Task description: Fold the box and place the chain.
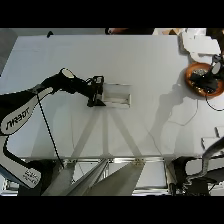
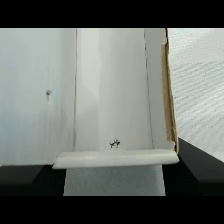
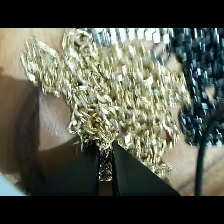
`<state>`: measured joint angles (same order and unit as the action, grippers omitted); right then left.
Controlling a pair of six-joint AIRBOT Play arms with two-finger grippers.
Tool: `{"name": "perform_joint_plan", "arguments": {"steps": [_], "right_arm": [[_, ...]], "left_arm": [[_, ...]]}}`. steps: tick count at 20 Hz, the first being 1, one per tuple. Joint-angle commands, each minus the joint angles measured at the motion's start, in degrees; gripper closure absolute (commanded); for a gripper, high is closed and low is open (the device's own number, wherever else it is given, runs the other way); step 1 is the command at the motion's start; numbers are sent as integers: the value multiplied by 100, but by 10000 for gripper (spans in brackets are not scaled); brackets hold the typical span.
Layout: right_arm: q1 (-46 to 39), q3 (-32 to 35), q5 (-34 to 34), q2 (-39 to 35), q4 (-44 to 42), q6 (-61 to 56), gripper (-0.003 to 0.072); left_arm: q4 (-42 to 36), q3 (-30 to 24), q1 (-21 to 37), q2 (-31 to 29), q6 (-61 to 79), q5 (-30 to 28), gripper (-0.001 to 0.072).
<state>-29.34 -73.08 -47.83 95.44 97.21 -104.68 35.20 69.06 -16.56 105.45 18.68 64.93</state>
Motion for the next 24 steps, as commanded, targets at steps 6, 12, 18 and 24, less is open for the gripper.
{"name": "perform_joint_plan", "arguments": {"steps": [6, 12, 18, 24], "right_arm": [[79, -48, -398, -1556, 168, 1141, 681], [459, 55, -1425, -2435, 52, 1733, 685], [1228, 1587, -1445, -3501, 17, 1781, 685], [2092, 2754, -1436, -3917, -326, 1773, 685]], "left_arm": [[2, -2, 2, 0, 2, 0, 451], [2, 0, 2, 0, 2, 0, 451], [2, -2, 2, 0, 2, 0, 451], [2, -2, 2, 0, 2, 0, 451]]}}
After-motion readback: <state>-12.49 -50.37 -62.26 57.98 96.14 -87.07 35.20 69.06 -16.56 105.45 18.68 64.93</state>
